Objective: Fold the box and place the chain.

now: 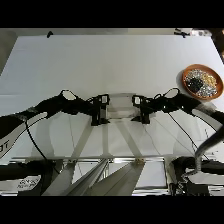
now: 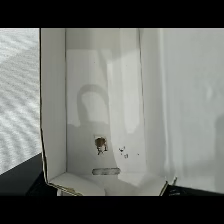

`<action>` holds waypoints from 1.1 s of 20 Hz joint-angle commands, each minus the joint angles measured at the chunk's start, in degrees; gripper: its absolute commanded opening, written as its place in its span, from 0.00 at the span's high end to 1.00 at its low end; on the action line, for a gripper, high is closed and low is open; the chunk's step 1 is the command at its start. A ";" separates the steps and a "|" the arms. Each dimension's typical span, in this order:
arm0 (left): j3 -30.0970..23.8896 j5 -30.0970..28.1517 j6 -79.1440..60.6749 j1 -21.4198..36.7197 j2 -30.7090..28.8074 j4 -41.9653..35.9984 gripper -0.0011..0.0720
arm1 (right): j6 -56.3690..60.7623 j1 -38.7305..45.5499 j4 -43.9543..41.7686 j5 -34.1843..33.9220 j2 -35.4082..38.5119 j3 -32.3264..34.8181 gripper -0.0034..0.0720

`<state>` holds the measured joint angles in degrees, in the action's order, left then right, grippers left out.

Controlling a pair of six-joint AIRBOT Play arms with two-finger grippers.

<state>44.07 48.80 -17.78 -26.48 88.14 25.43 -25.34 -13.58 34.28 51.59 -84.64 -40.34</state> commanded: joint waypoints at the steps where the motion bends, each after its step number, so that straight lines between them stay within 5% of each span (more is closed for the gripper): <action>1: -0.02 -1.07 0.22 0.09 0.79 -0.13 0.04 | 0.00 -0.02 -0.02 0.02 0.00 0.00 0.29; 3: -0.02 -1.09 0.22 0.31 0.79 -0.20 0.14 | 0.00 -0.02 0.00 0.02 0.00 0.00 0.29; 9: -0.02 -1.07 0.17 0.37 1.07 -3.58 0.15 | 0.00 -0.02 0.00 0.02 0.00 0.00 0.29; 13: -0.07 -1.03 0.15 0.31 1.51 -3.54 0.43 | 0.00 -0.02 0.00 0.02 0.00 0.00 0.29; 16: -0.07 -1.01 0.15 0.24 2.03 -3.52 0.54 | 0.00 -0.02 -0.02 0.02 0.00 0.00 0.29; 22: -0.07 -0.98 0.20 0.20 2.03 -3.54 0.53 | 0.00 -0.02 0.00 0.02 0.00 0.00 0.29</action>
